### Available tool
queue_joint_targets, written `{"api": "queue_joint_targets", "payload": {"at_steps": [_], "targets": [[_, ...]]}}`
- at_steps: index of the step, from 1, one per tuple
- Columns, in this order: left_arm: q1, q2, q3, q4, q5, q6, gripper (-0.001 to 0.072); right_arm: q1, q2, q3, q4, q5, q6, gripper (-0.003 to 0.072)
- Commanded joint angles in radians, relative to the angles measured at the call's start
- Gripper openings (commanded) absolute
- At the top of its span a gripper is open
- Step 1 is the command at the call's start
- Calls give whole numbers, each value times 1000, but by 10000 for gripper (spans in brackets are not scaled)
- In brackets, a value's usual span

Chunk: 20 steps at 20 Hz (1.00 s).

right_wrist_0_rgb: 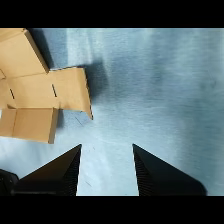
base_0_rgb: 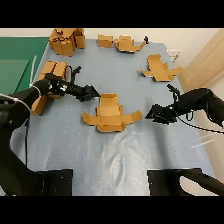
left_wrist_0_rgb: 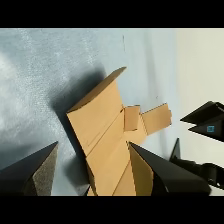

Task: Fold the box.

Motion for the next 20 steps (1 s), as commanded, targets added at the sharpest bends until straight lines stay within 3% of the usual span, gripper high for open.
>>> {"api": "queue_joint_targets", "payload": {"at_steps": [1, 16, 17, 18, 20], "targets": [[-6, -121, 112, -19, -118, -26, 683, -13, 36, 0, -31, -14, 22, 488], [-56, -176, 118, -126, -157, 156, 664, -13, 36, 0, -34, -14, 25, 487], [-56, -176, 118, -136, -152, 182, 476, -13, 36, 0, -35, -16, 24, 487], [-56, -176, 118, -139, -144, 202, 354, -13, 36, 0, -35, -17, 25, 487], [-56, -176, 119, -140, -115, 215, 338, -13, 36, 0, -35, -20, 24, 487]]}}
